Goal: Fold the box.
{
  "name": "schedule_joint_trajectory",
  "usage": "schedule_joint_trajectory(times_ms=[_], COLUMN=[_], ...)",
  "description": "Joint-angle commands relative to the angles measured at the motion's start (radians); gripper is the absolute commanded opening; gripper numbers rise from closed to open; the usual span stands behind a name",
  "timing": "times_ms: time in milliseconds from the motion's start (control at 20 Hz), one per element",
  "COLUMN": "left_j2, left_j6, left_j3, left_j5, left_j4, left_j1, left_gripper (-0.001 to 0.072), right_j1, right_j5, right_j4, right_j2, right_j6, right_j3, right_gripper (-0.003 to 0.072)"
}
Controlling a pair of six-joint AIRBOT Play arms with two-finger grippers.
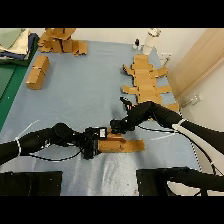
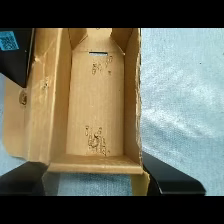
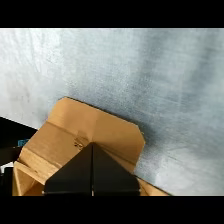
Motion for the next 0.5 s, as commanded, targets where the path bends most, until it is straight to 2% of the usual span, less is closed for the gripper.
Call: schedule_joint_trajectory(times_ms=[0,100,200,300,450], left_j2=[0.000,0.000,0.000,0.000,0.000], left_j6=[0.000,0.000,0.000,0.000,0.000], left_j3=[0.001,0.000,0.001,0.000,0.001], left_j5=[0.000,0.000,0.000,0.000,0.000], left_j4=[0.000,0.000,0.000,0.000,0.000], left_j1=[0.000,0.000,0.000,0.000,0.000], left_gripper=[0.0511,0.0512,0.0512,0.0511,0.0512], right_j1=[-0.001,-0.002,-0.002,-0.002,0.005], right_j5=[-0.013,-0.028,-0.077,-0.227,-0.460], right_j4=[-0.023,-0.097,-0.264,-0.401,-0.412], right_j2=[0.053,0.153,0.295,0.428,0.536], right_j6=[-0.043,-0.037,0.013,-0.032,-0.234], right_j3=[0.001,0.001,0.001,0.001,-0.003], right_gripper=[0.0001,0.0001,0.0002,0.0003,0.0005])
